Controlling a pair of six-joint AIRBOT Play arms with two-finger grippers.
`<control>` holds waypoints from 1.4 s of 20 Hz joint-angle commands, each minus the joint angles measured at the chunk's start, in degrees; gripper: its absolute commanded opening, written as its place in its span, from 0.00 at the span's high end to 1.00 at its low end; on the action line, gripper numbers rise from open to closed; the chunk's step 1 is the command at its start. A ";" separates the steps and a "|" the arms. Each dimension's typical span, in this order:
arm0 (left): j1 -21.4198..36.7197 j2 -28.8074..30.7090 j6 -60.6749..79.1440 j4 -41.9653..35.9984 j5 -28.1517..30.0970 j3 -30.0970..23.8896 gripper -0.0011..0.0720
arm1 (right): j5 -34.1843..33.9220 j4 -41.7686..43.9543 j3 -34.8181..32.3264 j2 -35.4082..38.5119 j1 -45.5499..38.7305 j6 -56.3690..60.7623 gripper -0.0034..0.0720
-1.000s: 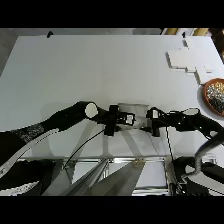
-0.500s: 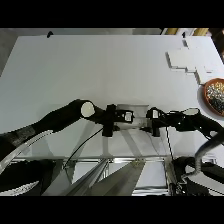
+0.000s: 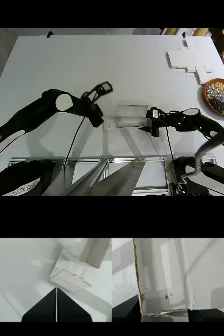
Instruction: Fold the box and place the chain.
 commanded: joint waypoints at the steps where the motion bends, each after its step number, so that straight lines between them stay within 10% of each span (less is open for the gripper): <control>1: 4.24 -0.74 -26.21 -1.73 5.70 -5.01 0.98 | 0.02 -0.09 0.00 0.02 0.00 -0.04 0.41; 10: 1.27 -10.19 -25.53 -12.15 6.45 -7.67 0.98 | 0.04 -0.07 0.00 0.02 0.00 -0.04 0.41; 24: -3.21 -4.72 -19.23 -25.86 9.18 -6.95 0.97 | 0.04 -0.07 0.00 0.02 0.00 -0.04 0.41; 28: -4.50 -4.74 -19.28 -27.17 10.14 -6.91 0.77 | 0.04 -0.07 0.00 0.02 0.00 -0.04 0.41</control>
